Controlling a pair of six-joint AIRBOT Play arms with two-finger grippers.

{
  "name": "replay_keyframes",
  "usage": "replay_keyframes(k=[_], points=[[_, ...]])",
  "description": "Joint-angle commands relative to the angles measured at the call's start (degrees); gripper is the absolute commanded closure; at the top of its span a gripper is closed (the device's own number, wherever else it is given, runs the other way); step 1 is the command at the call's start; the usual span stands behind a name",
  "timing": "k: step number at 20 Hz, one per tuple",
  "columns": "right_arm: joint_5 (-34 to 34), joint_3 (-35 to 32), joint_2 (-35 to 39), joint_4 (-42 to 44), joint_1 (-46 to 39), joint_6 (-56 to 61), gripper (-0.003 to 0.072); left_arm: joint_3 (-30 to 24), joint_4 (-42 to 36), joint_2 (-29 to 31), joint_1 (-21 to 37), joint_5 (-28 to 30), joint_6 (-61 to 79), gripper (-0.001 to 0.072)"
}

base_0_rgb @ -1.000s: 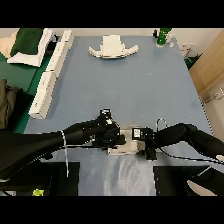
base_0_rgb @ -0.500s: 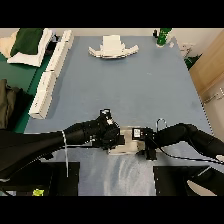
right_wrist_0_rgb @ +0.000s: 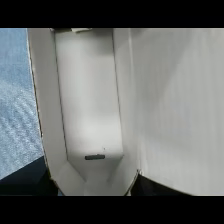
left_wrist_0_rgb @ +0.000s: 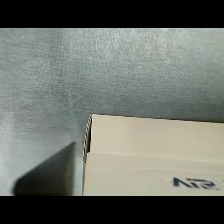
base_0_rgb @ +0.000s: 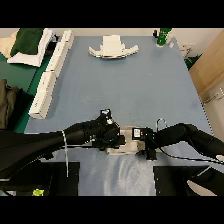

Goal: Fold the box.

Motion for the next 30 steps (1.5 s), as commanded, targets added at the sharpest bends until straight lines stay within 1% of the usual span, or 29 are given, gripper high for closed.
replay_keyframes(k=[1,4,12,13,14,17,20,21,22,23,30], points=[[0.02,0.02,0.0,0.0,0.0,-0.02,0.0172,-0.02,0.17,-0.02,0.0,-0.63,1.6,0.0472],[0.02,0.02,0.0,0.0,0.0,0.0,0.0172,-0.02,0.0,-0.22,-0.11,-0.66,1.64,0.0471],[0.02,0.02,0.0,0.0,0.0,0.0,0.0172,-0.02,4.11,-0.92,-2.14,-0.68,1.05,0.0479],[0.02,0.02,0.0,0.0,0.0,0.0,0.0172,-0.02,4.26,-0.92,-2.14,-0.63,1.07,0.0636],[0.02,0.02,0.0,0.0,0.0,0.0,0.0172,-0.02,4.57,-0.92,-2.16,-0.48,1.11,0.0694],[0.02,0.02,0.0,0.0,0.0,0.0,0.0172,-0.02,6.05,-1.03,-2.14,-0.76,-2.27,0.0695],[0.02,0.02,0.0,0.0,0.0,0.0,0.0172,0.0,5.92,-1.03,-2.14,-0.72,-1.84,0.0693],[0.02,0.02,0.0,0.0,0.0,0.0,0.0172,0.0,5.68,-1.03,-2.14,-0.7,-1.81,0.0683],[0.02,0.02,0.0,0.0,0.0,0.0,0.0172,0.0,5.38,-1.01,-2.14,-0.63,-1.86,0.0468],[0.02,0.02,0.0,0.0,0.0,0.0,0.0172,0.0,5.2,-1.03,-2.14,-0.68,-1.86,0.0321],[0.02,0.02,0.0,0.0,0.0,0.0,0.0172,1.49,6.03,-0.98,-2.14,-0.74,-1.84,0.0324]])
